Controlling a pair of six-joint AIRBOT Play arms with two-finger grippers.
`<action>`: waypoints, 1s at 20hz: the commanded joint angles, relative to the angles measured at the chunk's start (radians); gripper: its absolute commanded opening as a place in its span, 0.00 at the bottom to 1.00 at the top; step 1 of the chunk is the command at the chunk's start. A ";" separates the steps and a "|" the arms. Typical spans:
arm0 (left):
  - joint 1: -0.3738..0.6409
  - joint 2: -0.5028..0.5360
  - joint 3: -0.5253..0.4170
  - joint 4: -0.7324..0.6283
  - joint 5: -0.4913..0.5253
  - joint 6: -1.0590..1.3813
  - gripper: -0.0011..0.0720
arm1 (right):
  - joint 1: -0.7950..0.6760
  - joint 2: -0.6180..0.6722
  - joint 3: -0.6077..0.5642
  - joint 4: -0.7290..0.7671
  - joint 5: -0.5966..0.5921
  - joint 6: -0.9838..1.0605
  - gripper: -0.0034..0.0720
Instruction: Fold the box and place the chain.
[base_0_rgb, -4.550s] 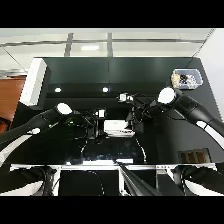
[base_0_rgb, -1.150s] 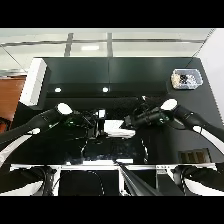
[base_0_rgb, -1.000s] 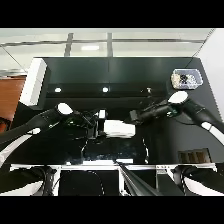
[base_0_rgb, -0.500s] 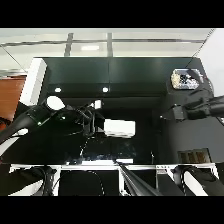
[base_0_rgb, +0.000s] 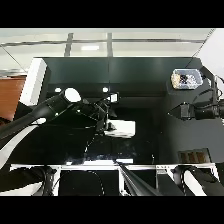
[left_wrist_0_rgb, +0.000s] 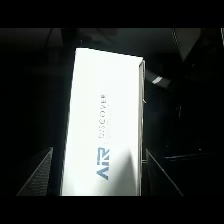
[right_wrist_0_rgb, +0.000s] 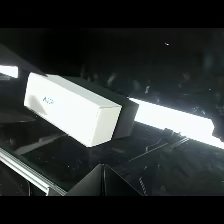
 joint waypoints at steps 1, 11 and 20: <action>-0.014 -0.037 0.019 0.002 -0.005 -0.003 0.97 | -0.002 0.002 0.001 -0.002 -0.009 0.003 0.06; -0.064 -0.072 0.019 0.002 -0.020 0.004 0.98 | -0.002 0.002 0.001 -0.005 -0.011 0.003 0.06; -0.183 -0.110 0.018 0.089 0.196 -0.011 0.98 | -0.002 0.002 0.001 -0.005 -0.085 0.003 0.05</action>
